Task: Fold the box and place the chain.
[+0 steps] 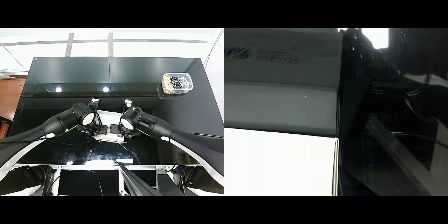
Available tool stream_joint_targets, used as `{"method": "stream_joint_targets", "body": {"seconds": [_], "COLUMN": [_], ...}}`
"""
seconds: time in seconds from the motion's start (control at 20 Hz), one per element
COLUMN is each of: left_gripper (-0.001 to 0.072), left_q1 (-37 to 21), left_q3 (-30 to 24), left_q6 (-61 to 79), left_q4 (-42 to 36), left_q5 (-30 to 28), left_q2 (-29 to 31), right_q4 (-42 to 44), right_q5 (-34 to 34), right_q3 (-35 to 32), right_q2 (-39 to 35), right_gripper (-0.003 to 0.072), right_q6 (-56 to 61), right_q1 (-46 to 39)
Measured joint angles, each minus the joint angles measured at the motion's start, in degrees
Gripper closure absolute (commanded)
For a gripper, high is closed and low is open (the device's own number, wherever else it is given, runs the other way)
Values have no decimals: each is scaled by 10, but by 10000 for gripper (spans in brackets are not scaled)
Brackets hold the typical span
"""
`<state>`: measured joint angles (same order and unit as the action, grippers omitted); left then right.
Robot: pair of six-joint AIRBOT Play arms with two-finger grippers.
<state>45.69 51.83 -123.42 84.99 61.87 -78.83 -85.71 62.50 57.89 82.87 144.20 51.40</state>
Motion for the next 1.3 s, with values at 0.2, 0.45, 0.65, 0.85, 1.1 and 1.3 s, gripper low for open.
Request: {"method": "stream_joint_targets", "body": {"seconds": [0.2, 0.45, 0.65, 0.85, 1.1, 1.3], "left_gripper": [682, 681, 682, 682, 682, 682], "left_q1": [0, 0, 0, 0, 0, 0], "left_q3": [0, 0, 0, 0, 0, 0], "left_q6": [0, 0, -2, -1, 1, 2], "left_q4": [0, 0, -2, -2, 1, 1], "left_q5": [-1, -1, 0, 0, -1, 0], "left_q2": [0, 0, 0, 0, 0, 0], "right_q4": [0, 0, 0, 0, 1, 5], "right_q5": [0, 0, 1, 1, 5, 8], "right_q3": [0, 0, 1, 1, 0, 0], "right_q2": [5, 9, 9, 9, 9, 7], "right_gripper": [548, 555, 661, 660, 359, 359], "right_q6": [0, 0, 4, 2, -6, -7], "right_q1": [0, 0, 0, 1, 1, 1]}}
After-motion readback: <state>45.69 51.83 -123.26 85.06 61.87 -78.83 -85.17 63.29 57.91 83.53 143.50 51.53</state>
